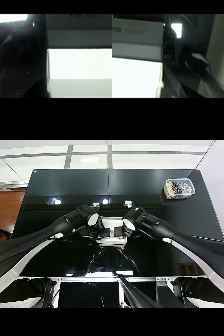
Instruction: Fold the box and place the chain.
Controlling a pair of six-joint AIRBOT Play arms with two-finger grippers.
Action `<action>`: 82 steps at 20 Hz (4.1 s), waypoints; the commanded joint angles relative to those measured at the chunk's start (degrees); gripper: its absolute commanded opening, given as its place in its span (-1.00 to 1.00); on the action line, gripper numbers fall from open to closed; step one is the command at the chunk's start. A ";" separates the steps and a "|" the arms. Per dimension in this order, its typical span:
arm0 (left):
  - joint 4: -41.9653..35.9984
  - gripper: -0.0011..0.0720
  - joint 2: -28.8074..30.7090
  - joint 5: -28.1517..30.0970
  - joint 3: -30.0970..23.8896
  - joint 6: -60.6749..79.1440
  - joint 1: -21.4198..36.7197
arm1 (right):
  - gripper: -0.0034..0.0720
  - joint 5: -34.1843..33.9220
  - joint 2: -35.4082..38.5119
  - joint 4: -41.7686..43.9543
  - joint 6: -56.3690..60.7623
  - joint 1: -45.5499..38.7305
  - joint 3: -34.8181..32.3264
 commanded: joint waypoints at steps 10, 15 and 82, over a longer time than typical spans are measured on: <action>-0.04 -0.90 0.04 0.13 0.04 -0.07 0.02 | 0.27 -6.67 22.51 -39.15 -7.45 -16.96 -2.45; -0.04 -0.90 0.04 0.13 0.04 -0.07 0.02 | 0.90 -32.09 9.77 -12.09 -6.78 -41.94 -4.83; -0.07 -0.90 0.04 -0.04 0.04 -0.07 0.02 | -0.88 17.55 27.15 53.42 -43.65 -40.19 38.84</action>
